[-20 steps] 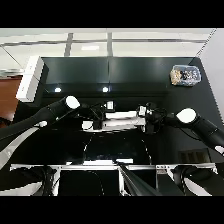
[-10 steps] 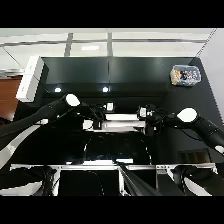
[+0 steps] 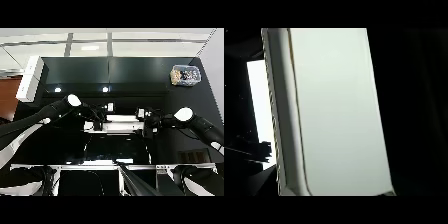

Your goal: Fold the box and place the chain.

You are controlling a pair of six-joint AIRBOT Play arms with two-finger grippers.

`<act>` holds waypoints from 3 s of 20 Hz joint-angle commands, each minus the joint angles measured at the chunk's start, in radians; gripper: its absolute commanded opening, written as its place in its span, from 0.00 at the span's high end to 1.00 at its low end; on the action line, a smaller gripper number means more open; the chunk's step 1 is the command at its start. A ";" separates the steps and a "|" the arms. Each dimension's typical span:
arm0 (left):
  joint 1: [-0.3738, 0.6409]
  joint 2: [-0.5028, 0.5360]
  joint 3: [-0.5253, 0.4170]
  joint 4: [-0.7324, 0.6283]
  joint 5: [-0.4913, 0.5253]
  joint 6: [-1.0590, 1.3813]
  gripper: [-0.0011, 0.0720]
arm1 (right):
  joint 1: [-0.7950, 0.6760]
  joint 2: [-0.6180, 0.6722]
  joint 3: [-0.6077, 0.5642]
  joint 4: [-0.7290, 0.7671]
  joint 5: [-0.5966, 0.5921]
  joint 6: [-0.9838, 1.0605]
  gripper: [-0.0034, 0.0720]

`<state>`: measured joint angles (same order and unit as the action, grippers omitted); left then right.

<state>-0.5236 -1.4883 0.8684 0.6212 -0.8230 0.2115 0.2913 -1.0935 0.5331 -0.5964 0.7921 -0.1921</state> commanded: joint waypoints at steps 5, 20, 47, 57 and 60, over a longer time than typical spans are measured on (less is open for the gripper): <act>0.000 -0.001 0.001 -0.001 -0.001 -0.011 0.95 | -0.001 -0.076 0.000 -0.005 0.012 -0.074 0.03; 0.000 -0.001 0.001 -0.001 -0.001 -0.036 0.95 | -0.035 -0.119 -0.038 0.103 0.024 -0.174 0.03; 0.000 -0.001 0.001 -0.001 -0.001 -0.036 0.95 | 0.024 -0.143 -0.018 0.016 -0.035 -0.077 0.08; 0.000 -0.001 0.001 -0.001 -0.001 -0.036 0.95 | 0.023 -0.143 -0.018 0.020 -0.037 -0.074 0.08; 0.000 -0.001 0.001 -0.001 -0.001 -0.036 0.95 | 0.023 -0.143 -0.018 0.019 -0.037 -0.074 0.31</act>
<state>-0.5240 -1.4891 0.8684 0.6205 -0.8257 0.1761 0.3141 -1.2358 0.5156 -0.5755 0.7536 -0.2646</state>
